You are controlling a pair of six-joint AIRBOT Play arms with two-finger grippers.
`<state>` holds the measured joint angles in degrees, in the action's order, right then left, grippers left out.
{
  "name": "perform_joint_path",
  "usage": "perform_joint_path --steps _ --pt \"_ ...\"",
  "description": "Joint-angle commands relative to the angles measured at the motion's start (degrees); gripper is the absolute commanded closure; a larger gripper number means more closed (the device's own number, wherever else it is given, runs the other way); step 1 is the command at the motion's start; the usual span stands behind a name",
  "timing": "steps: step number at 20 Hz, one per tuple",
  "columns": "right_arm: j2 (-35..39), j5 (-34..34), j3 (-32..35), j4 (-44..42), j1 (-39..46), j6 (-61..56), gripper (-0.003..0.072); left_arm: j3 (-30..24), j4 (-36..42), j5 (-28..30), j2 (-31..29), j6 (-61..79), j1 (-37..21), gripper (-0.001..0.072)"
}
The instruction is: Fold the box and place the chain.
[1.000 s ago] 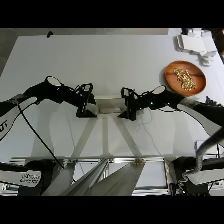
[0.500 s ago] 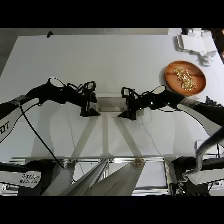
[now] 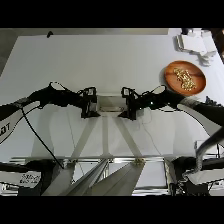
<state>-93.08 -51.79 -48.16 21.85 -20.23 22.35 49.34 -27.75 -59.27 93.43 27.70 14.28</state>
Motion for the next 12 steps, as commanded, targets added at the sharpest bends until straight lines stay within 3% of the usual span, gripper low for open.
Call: perform_joint_path --steps 1,2,3,4,5,12 --pt "0.0 0.0 0.0 0.0 0.0 0.0 0.0145 -0.1 2.1 -3.0 0.0 2.3 0.0 0.0017" --pt "0.0 0.0 0.0 0.0 0.0 0.0 0.0145 -0.1 2.1 -3.1 0.0 2.3 0.0 0.002" --pt "0.0 0.0 0.0 0.0 0.0 0.0 0.0145 -0.1 1.9 -3.1 0.0 2.3 0.0 0.0075" --pt "0.0 0.0 0.0 0.0 0.0 0.0 0.0145 -0.1 1.4 -3.1 0.0 2.3 0.0 0.025" --pt "0.0 0.0 0.0 0.0 0.0 0.0 0.0145 -0.1 0.4 -3.1 0.0 2.3 0.0 0.0382" --pt "0.0 0.0 0.0 0.0 0.0 0.0 0.0145 -0.1 -3.8 -3.1 0.0 2.3 0.0 0.0395"
